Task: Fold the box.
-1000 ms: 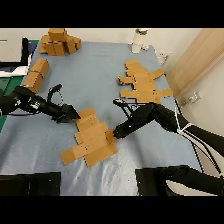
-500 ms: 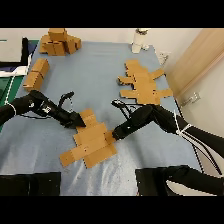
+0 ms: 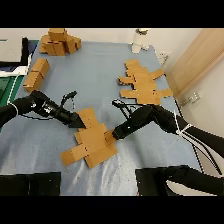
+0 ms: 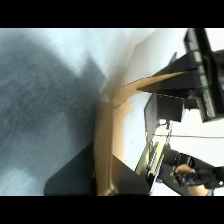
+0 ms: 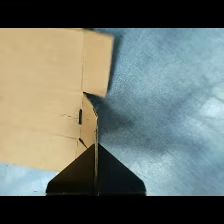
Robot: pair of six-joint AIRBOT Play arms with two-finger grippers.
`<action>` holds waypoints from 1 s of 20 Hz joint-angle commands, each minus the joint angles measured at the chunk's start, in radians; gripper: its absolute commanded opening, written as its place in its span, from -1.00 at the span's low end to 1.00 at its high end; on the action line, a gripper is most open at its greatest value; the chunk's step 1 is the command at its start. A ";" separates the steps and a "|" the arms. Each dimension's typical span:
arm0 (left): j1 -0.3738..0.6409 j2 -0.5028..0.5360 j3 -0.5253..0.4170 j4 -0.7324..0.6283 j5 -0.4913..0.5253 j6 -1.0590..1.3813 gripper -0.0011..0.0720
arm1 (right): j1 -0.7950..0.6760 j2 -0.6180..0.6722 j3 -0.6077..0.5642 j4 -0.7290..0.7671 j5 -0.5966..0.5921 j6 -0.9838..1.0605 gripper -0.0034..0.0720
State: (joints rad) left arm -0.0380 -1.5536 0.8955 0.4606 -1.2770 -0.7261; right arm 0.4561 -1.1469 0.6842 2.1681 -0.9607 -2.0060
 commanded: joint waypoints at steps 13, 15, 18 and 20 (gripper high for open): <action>-0.184 0.003 0.123 -0.108 0.033 0.483 -0.94 | -0.232 0.001 0.199 -0.306 -0.068 0.322 0.22; -0.240 0.003 0.158 -0.093 0.055 0.499 -0.94 | -0.275 0.001 0.220 -0.302 -0.068 0.362 0.06; -0.317 0.030 0.169 -0.048 0.183 0.560 -0.95 | -0.280 -0.003 0.220 -0.298 -0.068 0.376 -0.17; -0.362 0.067 0.164 0.003 0.286 0.585 -0.95 | -0.275 -0.009 0.220 -0.288 -0.069 0.376 -0.17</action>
